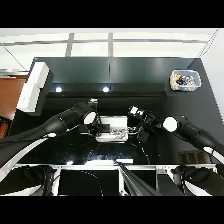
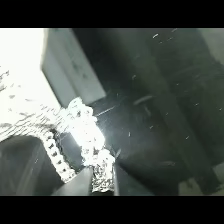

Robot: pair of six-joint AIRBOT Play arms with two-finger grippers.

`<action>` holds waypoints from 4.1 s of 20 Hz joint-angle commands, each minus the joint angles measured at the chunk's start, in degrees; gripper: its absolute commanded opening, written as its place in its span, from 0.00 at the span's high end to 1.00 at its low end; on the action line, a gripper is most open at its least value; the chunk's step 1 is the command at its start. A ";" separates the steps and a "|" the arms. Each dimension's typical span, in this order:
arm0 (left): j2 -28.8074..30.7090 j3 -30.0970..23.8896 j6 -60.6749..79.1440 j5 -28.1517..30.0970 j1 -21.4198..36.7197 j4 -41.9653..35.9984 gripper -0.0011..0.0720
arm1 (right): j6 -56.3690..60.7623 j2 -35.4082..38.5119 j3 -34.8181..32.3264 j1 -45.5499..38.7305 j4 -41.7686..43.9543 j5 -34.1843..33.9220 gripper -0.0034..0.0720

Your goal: Fold the box and place the chain.

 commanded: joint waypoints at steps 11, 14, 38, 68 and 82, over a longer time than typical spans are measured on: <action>0.00 0.04 0.02 -0.02 0.04 -0.07 0.94 | 14.88 11.30 28.41 -8.87 5.68 34.12 0.93; 0.00 0.04 0.02 -0.04 0.04 -0.07 0.94 | 16.31 11.30 35.78 -8.87 16.50 34.95 0.93; 0.00 0.04 0.02 -0.02 0.04 0.13 0.94 | -26.77 1.62 2.01 -1.11 8.13 1.36 0.01; 0.00 0.04 0.02 -0.02 0.04 0.11 0.94 | -16.92 -2.51 2.16 0.87 1.95 -0.57 0.93; 0.00 0.04 0.02 0.13 0.04 0.13 0.94 | 8.94 14.40 6.99 0.22 21.53 12.31 0.93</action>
